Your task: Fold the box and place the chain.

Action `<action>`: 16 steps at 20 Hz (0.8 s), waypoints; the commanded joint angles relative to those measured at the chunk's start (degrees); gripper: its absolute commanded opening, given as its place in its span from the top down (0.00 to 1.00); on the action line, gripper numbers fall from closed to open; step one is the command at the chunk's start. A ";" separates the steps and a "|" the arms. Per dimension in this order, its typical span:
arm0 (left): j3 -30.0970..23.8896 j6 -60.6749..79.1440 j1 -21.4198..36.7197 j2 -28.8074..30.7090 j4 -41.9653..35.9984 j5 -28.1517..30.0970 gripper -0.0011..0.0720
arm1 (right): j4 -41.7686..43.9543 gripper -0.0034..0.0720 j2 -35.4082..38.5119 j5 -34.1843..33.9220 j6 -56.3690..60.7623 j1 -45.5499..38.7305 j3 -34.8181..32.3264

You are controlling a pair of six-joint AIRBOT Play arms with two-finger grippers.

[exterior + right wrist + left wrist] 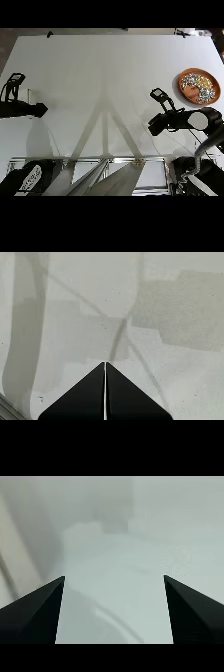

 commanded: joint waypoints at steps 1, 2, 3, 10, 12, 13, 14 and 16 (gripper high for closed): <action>0.02 -0.04 -2.21 0.37 -10.27 -6.10 0.03 | 0.02 0.94 0.00 -0.20 -0.02 -0.04 0.04; 0.02 -0.04 -2.16 0.37 -12.15 -6.10 0.03 | 0.04 0.94 0.00 -0.20 0.00 -0.04 0.04; 0.02 -0.04 -2.16 0.37 -13.42 -6.08 0.03 | 0.09 0.94 0.00 -0.22 0.00 -0.04 0.04; 0.02 -0.04 -2.16 0.42 -13.77 -6.08 0.03 | 1.14 0.94 0.00 0.33 0.02 -0.04 0.04; 0.02 -0.04 -2.16 0.42 -13.77 -6.08 0.03 | 1.11 0.94 0.00 0.22 0.02 -0.04 0.04; 0.02 -0.04 -2.16 0.42 -13.77 -6.08 0.03 | 1.14 0.94 0.00 0.22 0.02 -0.04 0.04; 0.02 -0.04 -2.16 0.42 -13.77 -6.08 0.03 | 1.11 0.94 0.00 0.22 0.02 -0.04 0.04; 0.02 -0.04 -2.16 0.42 -13.77 -6.08 0.03 | 1.14 0.94 0.00 0.24 0.02 -0.04 0.04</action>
